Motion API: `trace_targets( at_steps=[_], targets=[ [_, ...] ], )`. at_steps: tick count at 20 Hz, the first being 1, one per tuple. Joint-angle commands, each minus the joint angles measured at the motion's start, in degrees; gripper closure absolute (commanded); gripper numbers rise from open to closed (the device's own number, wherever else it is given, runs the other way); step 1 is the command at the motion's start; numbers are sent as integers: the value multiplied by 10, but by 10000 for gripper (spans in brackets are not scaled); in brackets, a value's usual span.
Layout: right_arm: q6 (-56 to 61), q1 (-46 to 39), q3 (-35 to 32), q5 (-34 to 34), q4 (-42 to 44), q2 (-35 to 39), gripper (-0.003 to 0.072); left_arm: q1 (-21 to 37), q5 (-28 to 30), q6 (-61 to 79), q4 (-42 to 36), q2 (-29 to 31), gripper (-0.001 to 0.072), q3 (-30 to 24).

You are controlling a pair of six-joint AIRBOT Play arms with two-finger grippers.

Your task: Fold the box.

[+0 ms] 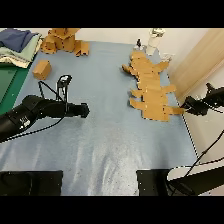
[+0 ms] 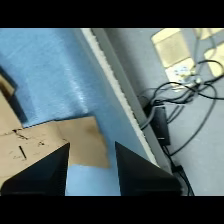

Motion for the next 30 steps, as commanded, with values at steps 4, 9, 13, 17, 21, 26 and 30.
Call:
trace_targets(
  at_steps=[4, 9, 13, 17, 21, 26, 30],
  targets=[
    [-125, 23, 0, -61, 74, -30, 400, 0, 1, 0, -1, 0, 98, 0],
    [-155, 76, 3, -128, 94, -11, 547, 0, 3, 0, -5, 0, 98, 0],
    [-161, 101, 3, -134, 97, 9, 546, 0, 21, 2, -4, 0, 98, 0],
    [-162, 102, 2, -120, 101, 1, 517, 0, 20, 2, -5, 0, 98, 0],
    [-168, 110, 2, -92, 119, -14, 689, 0, 22, 2, -16, 0, 98, 0],
    [-192, 161, -35, -134, 185, -6, 689, 44, 58, 20, -63, 0, 97, 10],
    [-191, 202, -172, -81, 211, 48, 690, 140, 149, 137, -178, 0, 97, 11]
  ],
)
